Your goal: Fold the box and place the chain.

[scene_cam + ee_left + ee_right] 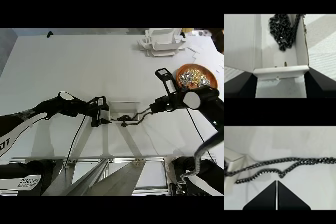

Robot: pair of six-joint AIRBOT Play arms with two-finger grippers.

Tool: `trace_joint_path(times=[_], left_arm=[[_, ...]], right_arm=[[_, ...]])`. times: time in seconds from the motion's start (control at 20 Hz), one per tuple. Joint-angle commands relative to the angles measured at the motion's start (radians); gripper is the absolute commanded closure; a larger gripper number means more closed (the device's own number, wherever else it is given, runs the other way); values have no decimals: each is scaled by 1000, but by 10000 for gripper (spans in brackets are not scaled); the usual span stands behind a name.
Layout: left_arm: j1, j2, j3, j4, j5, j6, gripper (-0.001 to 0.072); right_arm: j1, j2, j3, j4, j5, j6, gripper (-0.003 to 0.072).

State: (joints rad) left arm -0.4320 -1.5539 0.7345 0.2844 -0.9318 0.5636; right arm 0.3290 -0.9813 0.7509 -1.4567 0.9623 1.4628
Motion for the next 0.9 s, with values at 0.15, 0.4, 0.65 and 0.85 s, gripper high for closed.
trace_joint_path(times=[0.15, 0.4, 0.65, 0.85], left_arm=[[0, 0, 0, 0, 0, 0, 568], [0, 0, 0, 0, 0, 0, 568], [0, 0, 0, 0, 0, 0, 568], [0, 0, 0, 0, 0, 0, 568]], right_arm=[[0, 23, -3, 33, -24, -32, 453], [0, -170, -4, -17, -50, -10, 399], [0, -249, -4, -107, -76, 86, 361], [0, -293, -4, -103, -71, 126, 361]])
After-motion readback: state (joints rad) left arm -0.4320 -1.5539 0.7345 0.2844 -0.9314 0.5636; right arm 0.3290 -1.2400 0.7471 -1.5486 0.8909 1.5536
